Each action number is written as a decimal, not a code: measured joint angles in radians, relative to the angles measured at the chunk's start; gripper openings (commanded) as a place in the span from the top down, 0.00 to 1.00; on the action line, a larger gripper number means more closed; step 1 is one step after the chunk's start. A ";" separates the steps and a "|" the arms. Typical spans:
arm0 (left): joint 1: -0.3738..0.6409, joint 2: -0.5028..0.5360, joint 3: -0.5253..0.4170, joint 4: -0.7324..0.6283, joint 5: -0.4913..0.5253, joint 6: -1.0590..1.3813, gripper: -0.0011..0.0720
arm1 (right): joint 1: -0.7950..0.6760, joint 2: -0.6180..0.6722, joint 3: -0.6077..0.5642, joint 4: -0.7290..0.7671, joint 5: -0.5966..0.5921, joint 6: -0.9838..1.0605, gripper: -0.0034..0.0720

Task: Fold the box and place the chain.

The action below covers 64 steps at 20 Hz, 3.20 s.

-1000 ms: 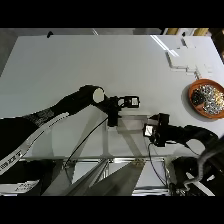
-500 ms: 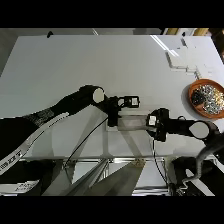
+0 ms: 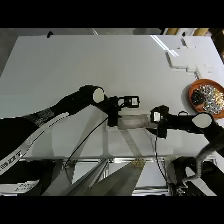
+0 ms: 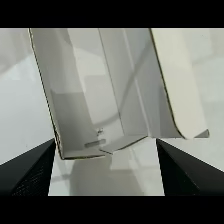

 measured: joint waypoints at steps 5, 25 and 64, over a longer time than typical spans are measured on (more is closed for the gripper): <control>0.000 0.000 0.000 0.000 -0.001 0.001 0.97 | -0.008 -0.091 0.004 0.073 0.016 -0.044 0.06; 0.000 0.000 0.000 0.000 -0.002 0.001 0.97 | -0.010 -0.214 0.005 0.140 0.050 -0.129 0.28; 0.000 0.000 0.000 0.000 -0.001 0.002 0.97 | -0.010 -0.249 0.005 0.135 0.028 -0.196 0.52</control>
